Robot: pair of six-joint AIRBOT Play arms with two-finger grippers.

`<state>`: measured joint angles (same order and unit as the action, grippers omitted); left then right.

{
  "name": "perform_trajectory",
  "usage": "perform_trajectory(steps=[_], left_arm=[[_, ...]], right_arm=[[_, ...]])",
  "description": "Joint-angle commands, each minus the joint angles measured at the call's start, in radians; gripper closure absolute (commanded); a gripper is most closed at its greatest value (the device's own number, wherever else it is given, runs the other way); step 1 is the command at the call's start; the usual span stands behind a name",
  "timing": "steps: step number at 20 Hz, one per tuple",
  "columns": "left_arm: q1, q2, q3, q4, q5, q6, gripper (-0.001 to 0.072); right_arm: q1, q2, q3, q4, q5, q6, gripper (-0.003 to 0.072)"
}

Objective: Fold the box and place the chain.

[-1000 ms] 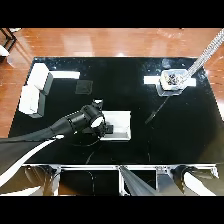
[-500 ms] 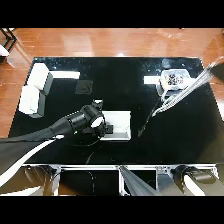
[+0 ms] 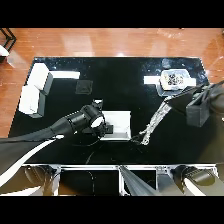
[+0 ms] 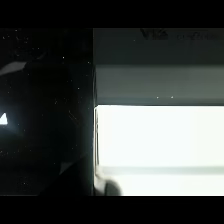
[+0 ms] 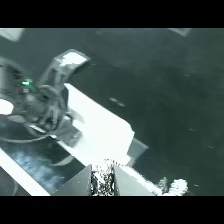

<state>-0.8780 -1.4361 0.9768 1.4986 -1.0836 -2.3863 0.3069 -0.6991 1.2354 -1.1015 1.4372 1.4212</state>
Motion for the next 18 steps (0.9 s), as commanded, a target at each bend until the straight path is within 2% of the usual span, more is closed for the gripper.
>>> perform_trajectory(steps=[1,3,8,18], left_arm=[[0.000,0.000,0.000,0.000,0.000,0.000,0.0686],[0.000,0.000,0.000,0.000,0.000,0.000,0.0686],[0.000,0.000,0.000,0.000,0.001,0.000,0.0686],[0.000,0.000,0.000,0.000,0.001,0.000,0.0686]], right_arm=[[0.070,0.002,-0.023,0.013,-0.035,0.013,0.0669],[0.098,-0.002,-0.024,0.013,-0.039,0.015,0.0670],[0.150,-0.023,-0.082,0.044,-0.141,0.019,0.0670],[0.284,-0.201,-0.089,0.080,-0.252,0.013,0.0669]])
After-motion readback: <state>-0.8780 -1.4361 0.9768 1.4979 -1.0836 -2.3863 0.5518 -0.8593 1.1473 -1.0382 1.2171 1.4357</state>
